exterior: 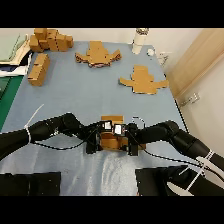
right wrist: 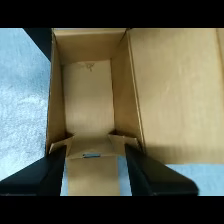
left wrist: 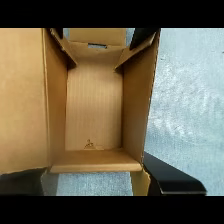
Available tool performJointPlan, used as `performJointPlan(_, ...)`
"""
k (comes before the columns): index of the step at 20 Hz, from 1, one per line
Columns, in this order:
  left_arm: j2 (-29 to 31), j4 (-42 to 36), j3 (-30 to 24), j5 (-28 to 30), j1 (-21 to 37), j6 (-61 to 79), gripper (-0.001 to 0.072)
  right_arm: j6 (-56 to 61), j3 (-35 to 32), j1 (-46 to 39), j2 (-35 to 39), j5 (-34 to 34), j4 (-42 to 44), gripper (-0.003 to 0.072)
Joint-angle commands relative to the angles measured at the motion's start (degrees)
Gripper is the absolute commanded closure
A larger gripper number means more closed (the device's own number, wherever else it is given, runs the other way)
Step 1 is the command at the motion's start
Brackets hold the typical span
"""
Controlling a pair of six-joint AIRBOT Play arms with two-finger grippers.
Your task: Fold the box.
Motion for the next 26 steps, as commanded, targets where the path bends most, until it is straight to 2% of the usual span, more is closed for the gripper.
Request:
performJointPlan(1, 0.00, -0.04, 0.07, -0.02, 0.04, -0.02, 0.0290, 0.02, -0.04, 0.59, -1.11, 0.24, 0.87, 0.0072)
performJointPlan(15, 0.00, -0.04, 0.07, -0.02, 0.04, -0.02, 0.0290, 0.04, -0.04, 0.59, -1.51, 0.33, 0.79, 0.0072)
performJointPlan(16, 0.00, -0.04, 0.07, -0.02, 0.04, -0.02, 0.0290, 0.33, -0.04, 0.57, -1.42, 0.33, 0.57, 0.0092)
performJointPlan(17, 0.00, -0.02, 0.07, -0.02, 0.07, -0.04, 0.0290, 1.77, 0.04, 0.48, -1.20, -0.31, -0.33, 0.0233)
performJointPlan(18, 0.00, -0.04, 0.07, -0.02, 0.04, -0.02, 0.0290, 5.68, 0.35, 0.48, -0.74, -1.44, -2.89, 0.0407)
performJointPlan(19, 0.00, -0.04, 0.07, -0.02, 0.04, -0.02, 0.0290, 12.92, 0.87, 0.46, -0.09, -2.69, -6.93, 0.0428)
performJointPlan(21, 0.00, -0.04, 0.07, -0.02, 0.04, -0.02, 0.0290, 34.86, 2.64, 0.48, 1.68, -7.04, -19.65, 0.0675)
performJointPlan(24, 0.00, -0.04, 0.07, -0.02, 0.04, -0.02, 0.0290, 54.12, 5.16, 0.46, 4.90, -15.41, -30.95, 0.0684)
performJointPlan(26, 0.00, -0.04, 0.07, -0.02, 0.04, -0.02, 0.0290, 70.05, 6.14, 0.46, 7.48, -18.71, -38.03, 0.0684)
